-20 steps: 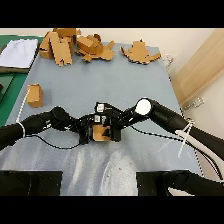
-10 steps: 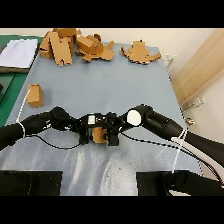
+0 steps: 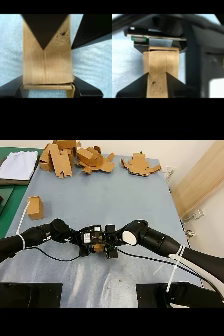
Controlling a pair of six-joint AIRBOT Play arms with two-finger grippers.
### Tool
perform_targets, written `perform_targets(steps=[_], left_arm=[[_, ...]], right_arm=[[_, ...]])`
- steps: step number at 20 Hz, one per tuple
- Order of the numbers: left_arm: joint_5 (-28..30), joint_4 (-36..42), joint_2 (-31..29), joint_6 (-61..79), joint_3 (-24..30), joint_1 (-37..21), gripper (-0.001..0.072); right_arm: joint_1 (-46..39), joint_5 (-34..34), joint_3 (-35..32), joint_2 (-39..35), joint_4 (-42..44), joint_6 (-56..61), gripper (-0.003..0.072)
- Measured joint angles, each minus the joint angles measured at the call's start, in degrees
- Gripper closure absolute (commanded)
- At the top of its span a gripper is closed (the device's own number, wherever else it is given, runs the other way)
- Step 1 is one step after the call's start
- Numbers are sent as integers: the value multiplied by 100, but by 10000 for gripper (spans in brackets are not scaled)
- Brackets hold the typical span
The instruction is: Fold the box.
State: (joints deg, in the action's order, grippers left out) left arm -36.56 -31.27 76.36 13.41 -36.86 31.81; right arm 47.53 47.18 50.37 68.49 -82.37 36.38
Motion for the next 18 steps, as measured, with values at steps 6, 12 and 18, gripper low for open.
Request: perform_targets(steps=[6, 12, 18], left_arm=[[0, -2, 0, 4, 0, 0, 253], [-2, -4, 0, 9, 0, 0, 253], [-2, -2, 0, 9, 0, 0, 253]], right_arm=[[275, -35, 22, -188, -448, 214, 404], [382, -46, 22, -400, -492, 267, 552], [396, -55, 22, -435, -527, 278, 596]])
